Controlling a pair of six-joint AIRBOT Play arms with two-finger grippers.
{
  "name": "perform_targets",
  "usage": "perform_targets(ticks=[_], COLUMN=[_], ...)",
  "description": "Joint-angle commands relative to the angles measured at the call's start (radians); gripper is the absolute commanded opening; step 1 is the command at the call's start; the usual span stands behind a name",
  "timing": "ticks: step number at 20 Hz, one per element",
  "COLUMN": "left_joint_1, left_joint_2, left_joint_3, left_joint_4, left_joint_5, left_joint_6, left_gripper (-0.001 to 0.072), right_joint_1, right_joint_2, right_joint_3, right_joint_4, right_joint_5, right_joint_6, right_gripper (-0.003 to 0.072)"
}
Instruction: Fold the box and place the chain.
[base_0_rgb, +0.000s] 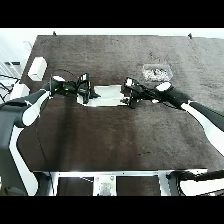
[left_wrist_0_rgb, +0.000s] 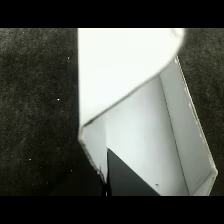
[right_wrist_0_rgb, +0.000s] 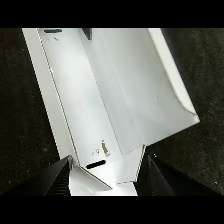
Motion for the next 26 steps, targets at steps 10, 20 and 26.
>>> perform_targets(ticks=[10, 20, 26], left_joint_1=[0.000, 0.000, 0.000], left_joint_2=[0.000, 0.000, 0.000], left_joint_3=[0.000, 0.000, 0.000], left_joint_4=[0.000, 0.000, 0.000], left_joint_5=[0.000, 0.000, 0.000], left_joint_6=[0.000, 0.000, 0.000], left_gripper=[0.0019, 0.0020, 0.0020], right_joint_1=[-0.062, -0.062, -0.061], right_joint_2=[-0.173, -0.283, -0.359], right_joint_3=[0.187, 0.290, 0.375], right_joint_4=[0.005, -0.032, -0.048], right_joint_5=[0.271, 0.392, 0.454], right_joint_6=[0.003, -0.001, -0.002], right_gripper=[0.0559, 0.0558, 0.0559])
